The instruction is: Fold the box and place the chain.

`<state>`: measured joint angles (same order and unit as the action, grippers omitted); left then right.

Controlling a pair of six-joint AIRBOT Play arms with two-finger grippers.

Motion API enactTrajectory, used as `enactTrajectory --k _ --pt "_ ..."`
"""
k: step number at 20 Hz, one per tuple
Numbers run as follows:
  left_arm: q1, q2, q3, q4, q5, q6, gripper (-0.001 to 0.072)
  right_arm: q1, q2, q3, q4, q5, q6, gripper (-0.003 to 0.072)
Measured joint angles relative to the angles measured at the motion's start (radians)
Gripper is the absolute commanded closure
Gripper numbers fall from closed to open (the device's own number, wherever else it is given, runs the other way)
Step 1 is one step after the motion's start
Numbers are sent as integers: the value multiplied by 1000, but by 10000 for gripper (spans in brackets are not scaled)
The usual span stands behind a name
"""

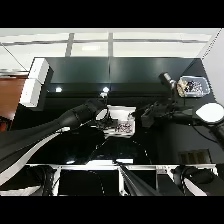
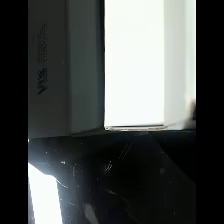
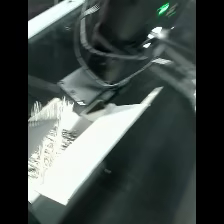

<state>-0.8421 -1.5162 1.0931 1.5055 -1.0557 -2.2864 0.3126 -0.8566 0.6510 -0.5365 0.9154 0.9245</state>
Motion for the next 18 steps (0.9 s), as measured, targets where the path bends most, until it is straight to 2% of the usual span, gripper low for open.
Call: enactTrajectory --k 4,10,14,15,16,18 --pt "0 0 0 0 0 0 681 -29 -1 -11 -75 13 20 405" --pt "0 0 0 0 1 0 681 -227 79 33 -307 146 53 405" --pt "1 0 0 0 4 0 675 -295 99 29 -417 180 92 405" --pt "1 0 0 0 5 -2 597 -302 100 26 -432 186 98 405" --pt "1 2 0 0 5 -8 456 -308 102 20 -442 188 100 406" --pt "0 12 0 0 10 -19 283 -314 104 11 -455 193 105 406"
